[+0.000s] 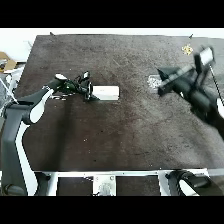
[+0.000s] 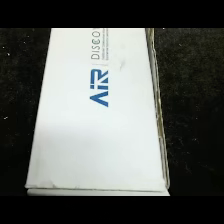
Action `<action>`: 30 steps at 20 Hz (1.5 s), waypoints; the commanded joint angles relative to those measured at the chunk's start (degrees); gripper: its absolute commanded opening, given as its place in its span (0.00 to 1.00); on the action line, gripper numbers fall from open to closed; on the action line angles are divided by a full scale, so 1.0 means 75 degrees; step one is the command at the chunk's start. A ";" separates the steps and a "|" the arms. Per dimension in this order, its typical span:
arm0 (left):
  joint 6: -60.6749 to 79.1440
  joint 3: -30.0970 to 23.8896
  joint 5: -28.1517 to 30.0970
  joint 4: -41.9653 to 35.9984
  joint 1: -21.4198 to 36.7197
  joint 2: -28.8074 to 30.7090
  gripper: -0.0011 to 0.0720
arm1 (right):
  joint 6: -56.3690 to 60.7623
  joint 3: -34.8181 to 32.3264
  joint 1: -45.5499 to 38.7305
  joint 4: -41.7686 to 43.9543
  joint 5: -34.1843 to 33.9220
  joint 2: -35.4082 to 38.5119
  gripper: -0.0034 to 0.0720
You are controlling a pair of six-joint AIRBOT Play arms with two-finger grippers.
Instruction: Fold the box and place the chain.
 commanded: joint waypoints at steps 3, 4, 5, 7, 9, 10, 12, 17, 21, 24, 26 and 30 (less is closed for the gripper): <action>0.0000 0.0006 -0.0023 0.0003 0.0006 0.0006 0.39 | 0.0105 -0.2798 -0.0032 -0.0020 -0.1434 0.2401 0.05; 0.0003 0.0006 -0.0015 -0.0015 0.0006 0.0006 0.39 | 0.0102 -0.2955 -0.0032 -0.0023 -0.1440 0.2544 0.05; -0.0026 0.0006 0.0000 -0.0149 0.0006 0.0006 0.38 | 0.0102 -0.3045 -0.0032 -0.0023 -0.1437 0.2623 0.05; -0.0417 0.0044 -0.0012 -0.0460 0.0041 0.0076 0.03 | 0.0099 -0.3063 -0.0032 -0.0026 -0.1434 0.2626 0.05; -0.1142 0.0210 0.0041 -0.0903 0.0169 0.0326 0.03 | 0.0102 -0.3063 -0.0032 -0.0023 -0.1603 0.2626 0.05; -0.1478 0.0323 0.0114 -0.0991 0.0242 0.0548 0.03 | 0.0102 -0.3063 -0.0032 -0.0023 -0.1722 0.2629 0.05; -0.2221 0.0530 0.0428 -0.0962 0.0554 0.1207 0.03 | 0.0102 -0.3060 -0.0032 -0.0023 -0.1877 0.2629 0.05; -0.4284 0.0574 0.3185 -0.0629 0.1964 0.3010 0.03 | 0.0102 -0.3063 -0.0032 -0.0023 -0.1891 0.2626 0.05; -0.6662 0.0565 0.5429 0.0688 0.3203 0.3389 0.03 | 0.0102 -0.3063 -0.0032 -0.0023 -0.1891 0.2626 0.05; -0.8413 0.0551 0.5423 0.2340 0.3856 0.3095 0.03 | 0.0102 -0.3063 -0.0032 -0.0023 -0.1888 0.2626 0.05; -0.9005 0.0551 0.5371 0.2999 0.4062 0.2769 0.03 | 0.0102 -0.3063 -0.0032 -0.0023 -0.1891 0.2626 0.05; -0.9145 0.0525 0.5549 0.3340 0.4112 0.2159 0.03 | 0.0102 -0.3063 -0.0032 -0.0023 -0.1891 0.2626 0.05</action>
